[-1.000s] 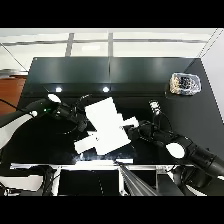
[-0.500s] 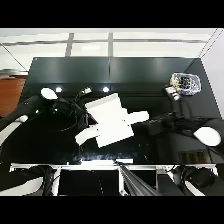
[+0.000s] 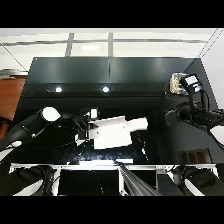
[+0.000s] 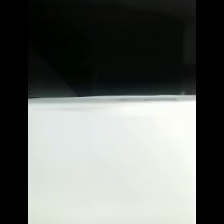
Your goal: Fold the box and place the chain.
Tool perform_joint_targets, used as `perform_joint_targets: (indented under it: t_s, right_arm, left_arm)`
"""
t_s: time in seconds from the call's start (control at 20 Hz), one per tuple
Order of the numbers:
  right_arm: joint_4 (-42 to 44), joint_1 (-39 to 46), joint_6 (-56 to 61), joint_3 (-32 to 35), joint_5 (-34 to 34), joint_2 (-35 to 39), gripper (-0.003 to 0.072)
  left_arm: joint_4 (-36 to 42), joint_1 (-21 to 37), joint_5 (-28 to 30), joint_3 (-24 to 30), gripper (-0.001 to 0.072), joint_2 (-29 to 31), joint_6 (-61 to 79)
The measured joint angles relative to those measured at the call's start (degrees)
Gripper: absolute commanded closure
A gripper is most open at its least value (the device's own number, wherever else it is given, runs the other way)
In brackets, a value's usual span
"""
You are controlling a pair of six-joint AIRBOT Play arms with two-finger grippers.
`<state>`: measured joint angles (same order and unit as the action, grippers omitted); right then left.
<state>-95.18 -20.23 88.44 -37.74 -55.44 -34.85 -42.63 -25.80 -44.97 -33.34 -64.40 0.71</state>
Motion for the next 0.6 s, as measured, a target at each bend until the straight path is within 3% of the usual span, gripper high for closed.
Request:
perform_joint_targets:
  t_s: [0.25,0.6]
  right_arm:
    - [3.02,0.17,-9.25,2.21,2.95,-1.73,-0.0009]
    - [22.88,0.17,-44.0,6.78,6.45,-7.76,-0.0008]
  left_arm:
    - [-0.55,-0.44,0.44,0.17,0.0683,-4.0,1.51]
    - [-4.07,-1.53,-3.91,-3.13,0.0683,-7.87,1.68]
